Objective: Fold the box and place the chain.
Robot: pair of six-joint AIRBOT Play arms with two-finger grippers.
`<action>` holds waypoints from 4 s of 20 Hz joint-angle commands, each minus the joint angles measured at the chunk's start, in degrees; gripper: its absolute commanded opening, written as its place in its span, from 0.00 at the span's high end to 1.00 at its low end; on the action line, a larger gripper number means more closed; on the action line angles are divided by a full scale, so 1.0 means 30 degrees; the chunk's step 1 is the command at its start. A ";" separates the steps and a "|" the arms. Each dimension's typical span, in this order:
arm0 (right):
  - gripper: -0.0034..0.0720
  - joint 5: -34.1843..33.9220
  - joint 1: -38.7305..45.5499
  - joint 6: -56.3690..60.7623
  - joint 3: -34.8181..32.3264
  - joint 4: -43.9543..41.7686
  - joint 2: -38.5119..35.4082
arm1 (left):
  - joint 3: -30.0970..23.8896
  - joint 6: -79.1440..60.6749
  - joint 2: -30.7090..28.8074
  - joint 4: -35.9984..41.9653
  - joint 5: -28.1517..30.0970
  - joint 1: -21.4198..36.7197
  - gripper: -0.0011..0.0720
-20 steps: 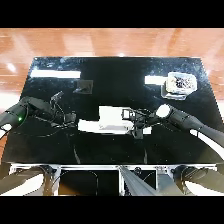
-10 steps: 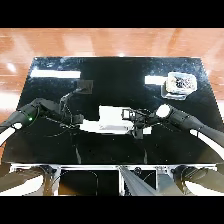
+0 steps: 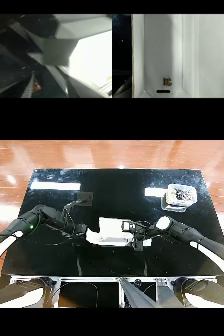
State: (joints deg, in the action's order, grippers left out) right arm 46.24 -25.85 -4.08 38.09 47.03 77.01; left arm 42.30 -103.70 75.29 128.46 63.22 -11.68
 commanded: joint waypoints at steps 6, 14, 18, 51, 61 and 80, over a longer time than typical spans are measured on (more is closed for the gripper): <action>0.24 0.0007 0.0007 0.0219 -0.0007 -0.0015 0.0015 | 0.0430 -0.0372 0.0015 0.1188 0.0226 -0.0867 0.19; 0.23 0.0007 0.0007 0.0219 -0.0007 -0.0015 0.0015 | 0.1756 -0.0386 0.0015 0.0765 0.0525 -0.1858 0.12; 0.24 0.0007 0.0007 0.0233 -0.0007 -0.0015 0.0015 | 0.1814 -0.0051 0.0015 0.0699 -0.0743 -0.2878 0.12; 0.24 -0.0007 0.0007 0.0729 -0.0007 -0.0015 0.0015 | 0.2769 0.8786 0.0000 -0.7147 -0.3548 -0.8786 0.12; 0.24 0.0000 0.0007 0.0729 -0.0007 -0.0015 0.0015 | 0.3701 1.5052 0.0699 -1.1191 -0.2994 -1.1424 0.17; 0.24 0.0000 0.0007 0.0750 -0.0007 -0.0015 0.0015 | 0.5632 1.5533 0.2492 -1.1650 -0.1311 -1.1548 0.58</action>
State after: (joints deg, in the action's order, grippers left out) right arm 46.17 -25.85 -1.83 38.09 47.03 77.01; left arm 59.16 -57.17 82.70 93.45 59.81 -46.28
